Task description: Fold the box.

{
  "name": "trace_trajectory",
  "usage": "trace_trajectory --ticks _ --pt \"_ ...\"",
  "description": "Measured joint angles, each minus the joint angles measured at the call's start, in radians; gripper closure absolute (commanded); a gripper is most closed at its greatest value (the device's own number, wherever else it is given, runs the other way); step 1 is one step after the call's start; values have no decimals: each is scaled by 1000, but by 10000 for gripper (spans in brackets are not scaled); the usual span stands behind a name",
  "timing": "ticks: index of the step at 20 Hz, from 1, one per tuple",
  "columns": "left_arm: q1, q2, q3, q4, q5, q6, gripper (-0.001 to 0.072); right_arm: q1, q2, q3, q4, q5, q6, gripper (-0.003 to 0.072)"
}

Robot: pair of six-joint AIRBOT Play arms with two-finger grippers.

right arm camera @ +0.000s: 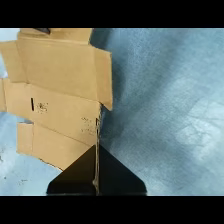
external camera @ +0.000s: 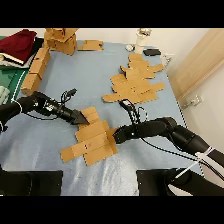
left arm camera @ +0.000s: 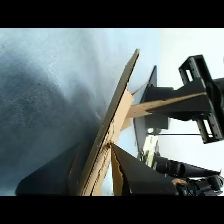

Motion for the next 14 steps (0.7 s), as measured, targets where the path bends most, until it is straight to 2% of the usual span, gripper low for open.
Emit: trace_trajectory --ticks 7,14 --pt "1 -7 0 -6 -31 21 411 0 -23 0 -12 16 8 685" --pt "6 -7 0 23 -38 24 411 -2 -49 0 -92 41 114 686"
